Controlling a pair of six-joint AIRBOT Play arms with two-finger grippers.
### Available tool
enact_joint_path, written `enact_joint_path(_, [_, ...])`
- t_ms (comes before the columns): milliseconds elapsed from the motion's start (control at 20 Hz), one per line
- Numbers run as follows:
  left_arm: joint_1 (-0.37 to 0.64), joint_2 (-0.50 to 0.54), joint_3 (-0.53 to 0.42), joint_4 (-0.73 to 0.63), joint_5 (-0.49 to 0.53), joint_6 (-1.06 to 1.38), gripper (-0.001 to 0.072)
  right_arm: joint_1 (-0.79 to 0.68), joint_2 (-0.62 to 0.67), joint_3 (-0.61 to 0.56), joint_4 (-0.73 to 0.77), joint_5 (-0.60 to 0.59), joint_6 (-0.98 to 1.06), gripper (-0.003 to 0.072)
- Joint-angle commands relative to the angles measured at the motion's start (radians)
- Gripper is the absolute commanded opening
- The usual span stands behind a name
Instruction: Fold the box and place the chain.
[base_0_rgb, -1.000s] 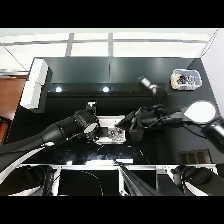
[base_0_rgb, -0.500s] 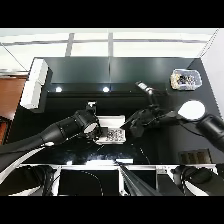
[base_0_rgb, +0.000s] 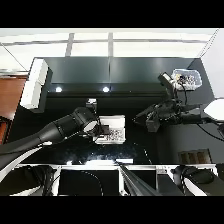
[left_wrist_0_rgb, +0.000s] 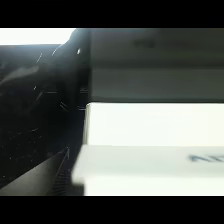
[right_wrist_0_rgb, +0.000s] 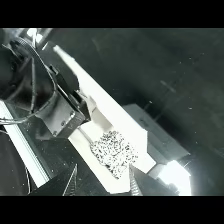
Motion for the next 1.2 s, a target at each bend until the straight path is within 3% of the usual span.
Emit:
enact_joint_path(0, [0.003, 0.052, 0.029, 0.046, -0.06, 0.105, 0.0445, -0.007, 0.006, 0.0, -0.001, 0.005, 0.005, 0.0389])
enact_joint_path(200, [0.011, 0.214, 0.027, 0.23, -0.177, 0.431, 0.0395, -0.007, 0.006, 0.0, -0.002, 0.032, 0.007, 0.0389])
enact_joint_path(400, [0.141, 0.438, -0.037, 0.182, -0.123, 0.621, 0.0419, -0.007, 0.006, 0.0, -0.008, 0.042, 0.007, 0.0389])
enact_joint_path(450, [0.202, 0.496, -0.078, 0.12, -0.075, 0.666, 0.0458, -0.007, 0.006, 0.0, -0.008, 0.042, 0.007, 0.0389])
enact_joint_path(550, [0.348, 0.591, -0.19, -0.098, 0.042, 0.778, 0.0707, -0.007, 0.006, 0.0, -0.008, 0.045, 0.007, 0.0389])
enact_joint_path(700, [0.534, 0.632, -0.413, -0.493, 0.18, 1.056, 0.0709, -0.007, 0.006, 0.0, -0.009, 0.045, 0.007, 0.0389])
enact_joint_path(800, [0.599, 0.597, -0.525, -0.778, 0.174, 1.439, 0.0708, -0.007, 0.006, 0.0, -0.009, 0.045, 0.007, 0.0389])
enact_joint_path(850, [0.602, 0.582, -0.552, -0.845, 0.178, 1.582, 0.0708, -0.007, 0.006, 0.0, -0.009, 0.045, 0.007, 0.039])
enact_joint_path(950, [0.584, 0.555, -0.565, -0.842, 0.195, 1.789, 0.0708, -0.007, 0.006, 0.0, -0.009, 0.045, 0.007, 0.0389])
enact_joint_path(1150, [0.58, 0.544, -0.565, -0.849, 0.38, 1.928, 0.0707, -0.007, 0.006, 0.0, -0.009, 0.045, 0.007, 0.0389])
